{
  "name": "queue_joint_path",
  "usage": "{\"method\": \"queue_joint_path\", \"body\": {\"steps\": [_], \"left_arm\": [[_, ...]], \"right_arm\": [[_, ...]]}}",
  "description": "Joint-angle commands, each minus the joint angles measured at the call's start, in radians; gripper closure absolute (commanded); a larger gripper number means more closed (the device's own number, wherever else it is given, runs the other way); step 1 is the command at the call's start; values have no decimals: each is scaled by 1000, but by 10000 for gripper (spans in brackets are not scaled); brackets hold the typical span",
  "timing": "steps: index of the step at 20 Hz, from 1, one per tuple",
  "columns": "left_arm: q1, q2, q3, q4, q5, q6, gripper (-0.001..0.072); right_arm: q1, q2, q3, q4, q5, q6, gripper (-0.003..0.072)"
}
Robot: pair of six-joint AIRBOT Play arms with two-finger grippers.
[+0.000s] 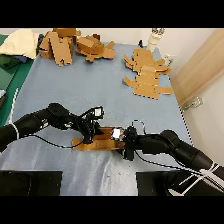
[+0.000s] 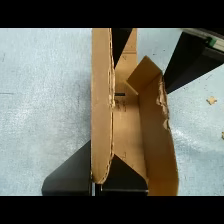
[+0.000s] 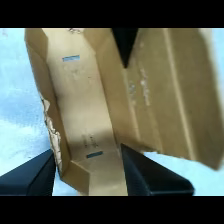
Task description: Fold the box.
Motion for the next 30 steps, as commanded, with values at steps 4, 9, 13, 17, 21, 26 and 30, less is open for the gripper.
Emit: {"method": "queue_joint_path", "body": {"steps": [4, 9, 13, 17, 21, 26, 30], "left_arm": [[1, 0, 0, 0, -6, 0, 695], [1, 0, 0, 0, -6, 0, 695], [1, 0, 0, 0, -6, 0, 696], [1, 0, 0, 0, -6, 0, 695], [1, 0, 0, 0, -6, 0, 696], [1, 0, 0, 0, -6, 0, 695], [1, 0, 0, 0, -11, 0, 696]], "right_arm": [[-62, 0, 16, -45, -13, 57, 35], [-71, 1, 20, -37, -13, 50, 34], [-71, 42, 20, 2, -42, 50, 34], [-71, 97, 20, 10, -80, 50, 34], [-71, 97, 19, 8, -79, 32, 34], [-71, 97, 19, 8, -37, -34, 34], [-71, 110, 22, 10, -124, -41, 34]]}}
